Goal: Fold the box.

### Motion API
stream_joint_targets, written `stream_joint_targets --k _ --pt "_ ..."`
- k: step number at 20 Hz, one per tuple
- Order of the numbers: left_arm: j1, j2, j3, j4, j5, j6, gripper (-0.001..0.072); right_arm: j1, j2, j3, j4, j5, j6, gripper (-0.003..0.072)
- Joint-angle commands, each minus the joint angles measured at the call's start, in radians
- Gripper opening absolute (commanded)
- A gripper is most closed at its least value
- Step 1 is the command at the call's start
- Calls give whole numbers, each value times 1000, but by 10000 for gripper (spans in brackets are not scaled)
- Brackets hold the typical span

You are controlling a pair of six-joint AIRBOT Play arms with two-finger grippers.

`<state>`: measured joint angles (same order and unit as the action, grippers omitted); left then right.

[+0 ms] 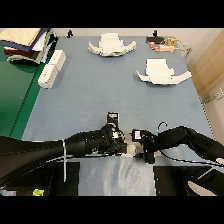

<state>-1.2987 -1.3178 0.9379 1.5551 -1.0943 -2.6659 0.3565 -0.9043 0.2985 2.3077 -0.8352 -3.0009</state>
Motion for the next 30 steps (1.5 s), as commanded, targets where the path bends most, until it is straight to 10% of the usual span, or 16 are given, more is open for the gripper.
stream_joint_targets --k 1,13,15,18,30 --pt "2 0 26 2 -17 3 481 0 0 1 0 0 0 520" --pt "4 187 85 -4 -291 5 469 0 0 1 0 0 0 520" --pt "4 257 84 3 -378 7 11 0 0 1 0 0 0 520" --pt "30 342 61 24 -451 124 14 0 0 1 0 0 0 520" --pt "858 563 -351 -440 -166 1583 15 0 0 1 0 0 0 520"
